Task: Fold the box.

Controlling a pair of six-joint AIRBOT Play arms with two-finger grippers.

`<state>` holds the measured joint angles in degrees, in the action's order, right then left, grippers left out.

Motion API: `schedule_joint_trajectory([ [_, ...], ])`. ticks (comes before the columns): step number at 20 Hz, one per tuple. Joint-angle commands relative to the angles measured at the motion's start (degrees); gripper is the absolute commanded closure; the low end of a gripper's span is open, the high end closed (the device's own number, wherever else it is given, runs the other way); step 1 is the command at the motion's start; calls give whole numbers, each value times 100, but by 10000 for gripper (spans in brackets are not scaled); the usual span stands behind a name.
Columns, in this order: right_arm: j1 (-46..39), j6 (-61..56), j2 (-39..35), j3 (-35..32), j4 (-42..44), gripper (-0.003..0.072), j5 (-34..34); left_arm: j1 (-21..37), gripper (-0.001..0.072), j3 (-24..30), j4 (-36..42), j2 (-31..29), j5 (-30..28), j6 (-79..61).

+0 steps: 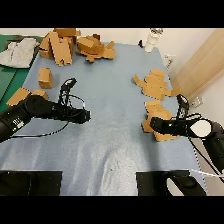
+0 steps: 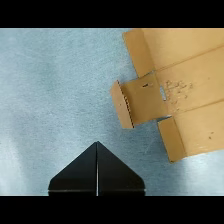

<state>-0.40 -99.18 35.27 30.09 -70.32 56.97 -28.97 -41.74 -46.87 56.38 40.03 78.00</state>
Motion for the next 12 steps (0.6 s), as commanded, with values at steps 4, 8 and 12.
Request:
schedule_joint_trajectory([
  [4,4,0,2,-4,11,684,2,2,698,2,0,-4,2,-4],
  [8,4,0,2,-4,11,684,2,2,698,2,0,-4,2,-4],
  [12,4,2,2,-2,11,685,-258,2,698,2,0,-4,2,-4],
])
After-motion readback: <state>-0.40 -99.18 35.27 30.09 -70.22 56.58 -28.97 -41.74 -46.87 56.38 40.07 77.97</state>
